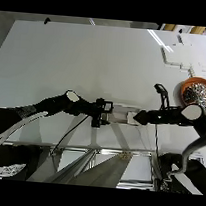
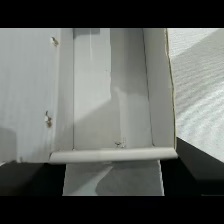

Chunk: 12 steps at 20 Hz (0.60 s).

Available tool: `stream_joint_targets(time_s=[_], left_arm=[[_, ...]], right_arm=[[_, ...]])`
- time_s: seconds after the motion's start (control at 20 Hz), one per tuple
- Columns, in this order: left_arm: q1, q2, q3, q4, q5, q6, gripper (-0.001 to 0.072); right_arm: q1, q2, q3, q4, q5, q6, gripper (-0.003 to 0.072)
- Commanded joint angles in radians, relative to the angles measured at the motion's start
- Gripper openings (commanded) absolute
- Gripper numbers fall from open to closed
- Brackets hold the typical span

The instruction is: Fold the box and place the chain.

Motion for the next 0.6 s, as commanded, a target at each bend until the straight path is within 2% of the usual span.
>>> stream_joint_targets(time_s=[0.0,0.2,0.55], left_arm=[[0.000,0.000,0.000,0.000,0.000,0.000,0.0273],[0.000,0.000,0.000,0.000,0.000,0.000,0.0273],[0.000,0.000,0.000,0.000,0.000,0.000,0.0273]], right_arm=[[0.146,-0.027,0.015,-0.096,-0.092,0.184,0.0410],[0.277,-0.065,0.110,-0.380,-0.111,0.523,0.0410],[0.459,-0.253,0.220,-0.543,-0.058,0.840,0.0406]])
